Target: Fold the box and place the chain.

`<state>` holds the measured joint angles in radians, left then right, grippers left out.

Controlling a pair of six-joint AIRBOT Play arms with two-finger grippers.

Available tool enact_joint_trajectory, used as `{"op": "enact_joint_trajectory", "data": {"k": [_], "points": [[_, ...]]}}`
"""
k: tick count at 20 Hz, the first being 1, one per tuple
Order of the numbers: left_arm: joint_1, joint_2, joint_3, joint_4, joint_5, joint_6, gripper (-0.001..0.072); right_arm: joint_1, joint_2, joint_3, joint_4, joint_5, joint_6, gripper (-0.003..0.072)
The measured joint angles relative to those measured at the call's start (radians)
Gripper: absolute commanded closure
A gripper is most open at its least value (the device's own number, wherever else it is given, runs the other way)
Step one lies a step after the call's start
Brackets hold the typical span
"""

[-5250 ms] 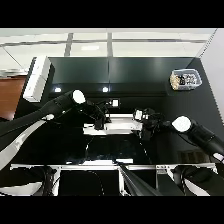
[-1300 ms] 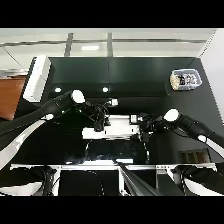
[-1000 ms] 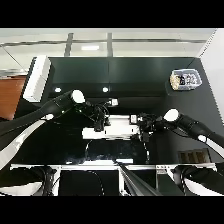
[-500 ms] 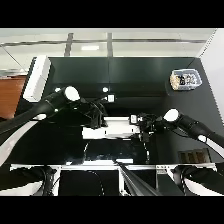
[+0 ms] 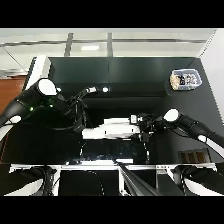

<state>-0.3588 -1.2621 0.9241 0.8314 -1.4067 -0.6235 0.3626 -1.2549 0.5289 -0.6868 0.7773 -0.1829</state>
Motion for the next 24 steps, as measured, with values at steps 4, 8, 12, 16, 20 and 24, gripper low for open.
{"op": "enact_joint_trajectory", "data": {"k": [4,8,12,16,20,24], "points": [[-0.054,0.006,-0.111,-0.231,0.196,-0.018,0.0687,0.0,0.0,0.0,0.0,0.0,0.0,0.0257],[-0.1,0.001,-0.158,-0.33,0.526,-0.024,0.0688,0.0,0.0,0.0,0.0,0.0,0.0,0.0256],[-0.115,-0.036,-0.171,-0.301,0.694,-0.032,0.0688,0.0,0.0,0.0,0.0,0.0,0.0,0.0256],[-0.12,-0.093,-0.175,-0.265,0.71,-0.036,0.0688,0.0,0.0,0.0,0.0,0.001,0.0,0.0256],[-0.12,-0.132,-0.174,-0.249,0.708,-0.039,0.0689,0.0,0.0,0.0,0.001,0.002,0.0,0.0256],[-0.098,-0.064,-0.165,-0.185,0.667,-0.049,0.069,0.0,0.0,0.0,0.001,0.002,0.0,0.0256]]}}
